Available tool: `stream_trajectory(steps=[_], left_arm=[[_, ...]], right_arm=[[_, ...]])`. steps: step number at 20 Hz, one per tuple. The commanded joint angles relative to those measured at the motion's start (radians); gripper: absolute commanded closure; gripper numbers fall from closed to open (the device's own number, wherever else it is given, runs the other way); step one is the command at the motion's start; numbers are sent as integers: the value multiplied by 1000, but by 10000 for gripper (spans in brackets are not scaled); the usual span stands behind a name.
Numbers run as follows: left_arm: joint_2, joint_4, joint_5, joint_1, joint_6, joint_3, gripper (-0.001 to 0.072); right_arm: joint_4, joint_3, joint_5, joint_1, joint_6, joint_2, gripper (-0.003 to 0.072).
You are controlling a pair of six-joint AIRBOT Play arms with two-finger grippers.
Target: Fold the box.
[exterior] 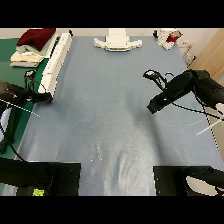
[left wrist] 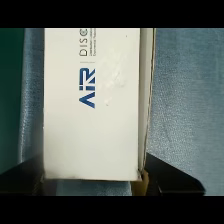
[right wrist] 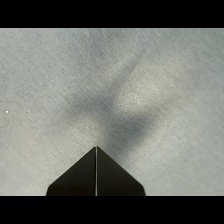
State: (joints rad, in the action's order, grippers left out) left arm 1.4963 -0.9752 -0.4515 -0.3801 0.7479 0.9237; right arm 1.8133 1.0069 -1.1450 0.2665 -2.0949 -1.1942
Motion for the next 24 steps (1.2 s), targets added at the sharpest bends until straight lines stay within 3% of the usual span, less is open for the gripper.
stream_trajectory(steps=[1,9,10,11,17,24], left_arm=[[1,11,-5,0,1,0,186],[0,10,-1,0,0,0,184],[0,10,-3,0,0,0,141],[0,10,-5,0,2,0,8],[-17,3,-63,-5,1,1,8],[-173,-88,-242,-65,1,7,8]], right_arm=[[0,1,0,0,0,0,680],[0,1,0,0,0,0,680],[0,1,0,0,0,0,680],[0,1,0,0,0,0,680],[0,1,0,0,0,0,680],[0,1,0,0,0,0,680]])
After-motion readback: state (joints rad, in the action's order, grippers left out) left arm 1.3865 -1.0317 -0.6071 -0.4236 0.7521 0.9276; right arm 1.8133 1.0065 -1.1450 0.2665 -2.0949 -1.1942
